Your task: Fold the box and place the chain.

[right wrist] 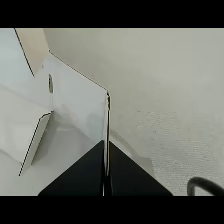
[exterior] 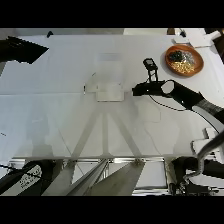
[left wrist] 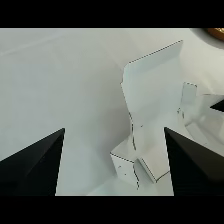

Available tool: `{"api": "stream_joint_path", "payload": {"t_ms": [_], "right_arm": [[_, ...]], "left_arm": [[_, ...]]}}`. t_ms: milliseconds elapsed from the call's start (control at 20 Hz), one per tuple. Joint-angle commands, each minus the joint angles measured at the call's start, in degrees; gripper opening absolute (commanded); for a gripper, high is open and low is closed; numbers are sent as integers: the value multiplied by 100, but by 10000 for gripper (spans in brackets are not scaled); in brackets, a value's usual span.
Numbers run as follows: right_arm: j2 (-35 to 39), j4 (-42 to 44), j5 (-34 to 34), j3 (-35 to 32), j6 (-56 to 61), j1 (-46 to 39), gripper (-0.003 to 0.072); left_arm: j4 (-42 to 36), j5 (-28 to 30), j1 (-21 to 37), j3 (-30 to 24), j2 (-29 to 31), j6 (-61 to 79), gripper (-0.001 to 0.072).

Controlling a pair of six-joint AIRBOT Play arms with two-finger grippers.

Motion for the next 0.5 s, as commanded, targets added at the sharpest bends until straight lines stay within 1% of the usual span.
{"api": "stream_joint_path", "payload": {"t_ms": [0,100,300,450], "right_arm": [[-157,-46,61,-2,149,-13,7],[-269,-48,68,-2,310,-15,7],[-221,-44,2,-2,306,-15,8],[-216,-48,90,-2,304,-15,9]], "left_arm": [[0,0,4,2,2,0,702],[0,0,4,2,2,0,702],[0,0,4,2,2,0,702],[0,0,4,2,2,0,702]]}}
